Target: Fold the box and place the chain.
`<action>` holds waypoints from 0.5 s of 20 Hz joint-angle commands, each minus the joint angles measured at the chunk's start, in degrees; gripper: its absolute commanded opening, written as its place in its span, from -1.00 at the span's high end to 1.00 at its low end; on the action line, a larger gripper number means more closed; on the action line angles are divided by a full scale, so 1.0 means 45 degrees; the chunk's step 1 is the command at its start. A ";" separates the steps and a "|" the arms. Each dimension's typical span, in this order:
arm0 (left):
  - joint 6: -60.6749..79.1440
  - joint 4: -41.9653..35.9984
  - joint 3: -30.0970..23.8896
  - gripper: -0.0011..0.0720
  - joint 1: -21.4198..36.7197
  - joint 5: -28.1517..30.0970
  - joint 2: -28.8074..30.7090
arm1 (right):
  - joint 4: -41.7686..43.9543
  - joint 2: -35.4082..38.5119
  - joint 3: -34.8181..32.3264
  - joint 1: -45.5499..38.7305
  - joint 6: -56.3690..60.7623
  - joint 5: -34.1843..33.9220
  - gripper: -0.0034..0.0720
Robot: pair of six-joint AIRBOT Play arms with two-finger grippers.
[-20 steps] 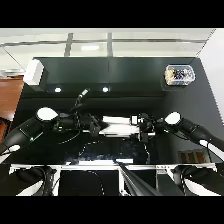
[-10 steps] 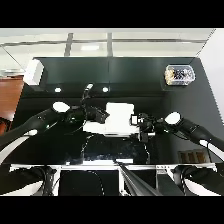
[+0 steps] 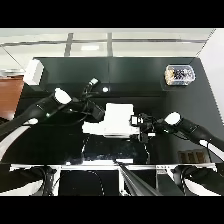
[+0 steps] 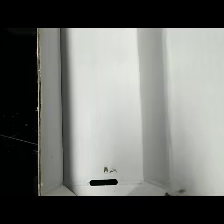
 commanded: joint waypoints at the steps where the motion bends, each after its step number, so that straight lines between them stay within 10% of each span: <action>1: -0.0665 0.1564 0.0583 0.91 0.0709 -0.1627 0.1477 | 0.0019 -0.0005 0.0005 0.0005 0.0010 -0.0024 -0.23; 7: 0.2608 -0.1501 -0.3279 0.89 0.2652 -0.2215 0.4687 | 0.0019 -0.0005 0.0005 0.0005 0.0010 -0.0029 -0.23; 8: 0.3419 -0.1282 -0.3687 0.60 0.2521 -0.2142 0.4668 | 0.0019 -0.0005 0.0005 0.0010 0.0010 -0.0029 -0.23; 10: 0.4979 0.0146 -0.4138 -1.00 0.2127 -0.1685 0.4522 | 0.0019 -0.0005 0.0005 0.0010 0.0010 -0.0029 -0.23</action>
